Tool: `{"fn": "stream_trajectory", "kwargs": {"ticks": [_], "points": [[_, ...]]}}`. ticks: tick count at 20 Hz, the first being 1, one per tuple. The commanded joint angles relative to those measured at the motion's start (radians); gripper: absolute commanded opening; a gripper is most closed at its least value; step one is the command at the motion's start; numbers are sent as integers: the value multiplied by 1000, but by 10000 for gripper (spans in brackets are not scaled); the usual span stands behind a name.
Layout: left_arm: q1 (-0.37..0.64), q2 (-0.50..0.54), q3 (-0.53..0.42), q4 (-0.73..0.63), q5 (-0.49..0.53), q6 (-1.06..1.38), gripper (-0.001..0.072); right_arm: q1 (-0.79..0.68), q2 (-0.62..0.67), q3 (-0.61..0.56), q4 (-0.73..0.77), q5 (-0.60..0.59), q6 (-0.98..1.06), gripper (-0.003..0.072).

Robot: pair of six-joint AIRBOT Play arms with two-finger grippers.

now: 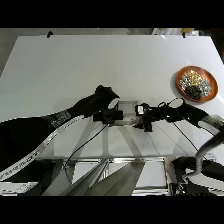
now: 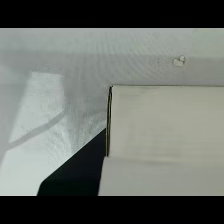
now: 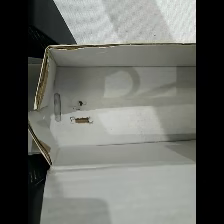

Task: Fold the box and place the chain.

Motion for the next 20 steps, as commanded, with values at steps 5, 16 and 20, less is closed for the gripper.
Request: {"fn": "stream_trajectory", "kwargs": {"ticks": [5, 16, 20], "points": [[-3, -6, 2, 0, -3, -33, 20, 0, 1, 0, 0, 2, 0, 399], [-1, -6, 2, 8, 0, -31, 3, 0, 1, 0, 0, 2, 0, 399], [0, -3, 2, 8, 0, -31, 10, 0, 1, 0, 0, 2, 0, 399]]}}
